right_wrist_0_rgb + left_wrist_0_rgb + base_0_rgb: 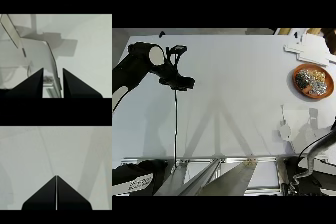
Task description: Fold the box and place the chain.
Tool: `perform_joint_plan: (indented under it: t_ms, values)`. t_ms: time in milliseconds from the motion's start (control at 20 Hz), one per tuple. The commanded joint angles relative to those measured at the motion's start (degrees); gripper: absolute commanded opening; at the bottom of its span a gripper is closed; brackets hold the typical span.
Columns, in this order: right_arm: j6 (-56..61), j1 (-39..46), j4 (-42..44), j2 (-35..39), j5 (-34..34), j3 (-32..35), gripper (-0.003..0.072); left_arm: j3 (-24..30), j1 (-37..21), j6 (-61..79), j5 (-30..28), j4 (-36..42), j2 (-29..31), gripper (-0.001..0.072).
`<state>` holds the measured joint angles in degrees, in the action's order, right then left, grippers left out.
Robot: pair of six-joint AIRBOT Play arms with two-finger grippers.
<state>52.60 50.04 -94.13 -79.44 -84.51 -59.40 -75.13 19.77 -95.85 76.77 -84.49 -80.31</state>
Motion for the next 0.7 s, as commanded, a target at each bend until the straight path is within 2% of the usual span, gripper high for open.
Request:
perform_joint_plan:
  t_ms: [0, 100, 300, 550, 650]
  values:
    - [1.6, 0.0, -1.7, 0.0, -0.2, 0.2, 0.0135, 0.0, 0.0, 0.0, 0.0, 0.0, 0.0, 0.0009]
    - [1.3, -0.3, -1.0, 0.0, -1.2, 0.2, 0.0038, 0.0, 0.0, 0.0, 0.0, 0.0, 0.0, 0.0009]
    - [1.0, -6.8, 0.9, 2.8, -1.5, 0.2, 0.0014, 0.0, 0.0, 0.0, 0.0, 0.0, 0.0, 0.0009]
    - [1.6, -18.3, 19.4, 9.3, -2.9, 1.0, 0.0013, 0.0, 0.0, 0.0, 0.0, 0.0, 0.0, 0.0009]
    - [1.6, -22.0, 25.7, 12.9, -2.3, 5.0, 0.0013, 0.0, 0.0, 0.0, 0.0, 0.0, 0.0, 0.0009]
